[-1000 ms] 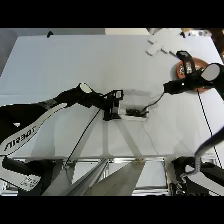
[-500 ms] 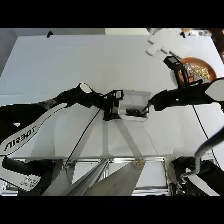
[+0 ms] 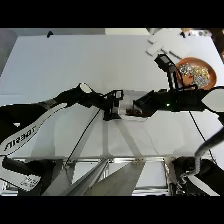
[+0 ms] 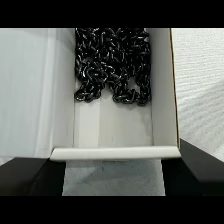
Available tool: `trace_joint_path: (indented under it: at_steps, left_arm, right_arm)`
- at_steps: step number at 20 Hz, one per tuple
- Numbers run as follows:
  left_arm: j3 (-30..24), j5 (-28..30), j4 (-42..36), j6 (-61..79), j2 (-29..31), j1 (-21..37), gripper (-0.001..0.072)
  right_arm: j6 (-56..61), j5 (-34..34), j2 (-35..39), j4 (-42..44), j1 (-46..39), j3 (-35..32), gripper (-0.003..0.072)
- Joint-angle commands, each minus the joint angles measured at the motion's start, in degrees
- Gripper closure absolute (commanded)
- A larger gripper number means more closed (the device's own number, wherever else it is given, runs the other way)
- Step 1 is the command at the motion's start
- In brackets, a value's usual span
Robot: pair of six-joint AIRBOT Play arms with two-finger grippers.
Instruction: Fold the box and place the chain.
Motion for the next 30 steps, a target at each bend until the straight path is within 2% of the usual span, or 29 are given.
trace_joint_path:
  at_steps: [1,7,8,10,11,14,16,20,24,30]
  left_arm:
    - [0.00,0.00,0.02,0.02,0.04,0.04,0.0577]
    - [0.00,0.02,0.02,0.02,0.04,0.04,0.0577]
    - [0.00,0.00,0.02,0.02,0.04,0.04,0.0577]
    - [0.00,0.00,0.02,0.02,0.04,0.04,0.0577]
    - [0.00,0.00,0.02,0.02,0.04,0.04,0.0577]
    - [0.00,0.02,0.02,0.00,0.04,0.04,0.0577]
    - [0.00,0.00,0.02,0.02,0.04,0.04,0.0577]
    - [0.00,0.02,0.02,0.02,0.04,0.04,0.0577]
    - [0.00,0.02,0.02,0.02,0.04,0.04,0.0577]
    - [0.00,0.00,0.02,0.02,0.04,0.04,0.0577]
  right_arm:
    - [0.28,-3.34,-0.15,-3.87,0.74,-0.15,0.0673]
    - [0.59,-4.90,-5.33,-6.12,0.74,-3.91,0.0669]
    - [0.61,-5.86,-6.40,-6.88,0.74,-4.70,0.0637]
    - [0.61,-6.01,-8.22,-7.13,0.68,-5.01,0.0474]
    - [0.63,-6.01,-8.63,-7.13,0.68,-5.01,0.0465]
    - [0.61,-5.44,-8.02,-6.34,-0.02,-4.81,0.0465]
    - [0.57,-3.87,-6.91,-4.33,-3.52,-4.70,0.0466]
    - [-1.77,1.95,-5.55,-4.15,-16.94,-4.70,0.0468]
    - [-1.42,-2.14,-5.97,-3.76,-28.04,-4.70,0.0471]
    - [-1.29,-6.40,-18.05,-6.67,-25.03,-4.66,0.0470]
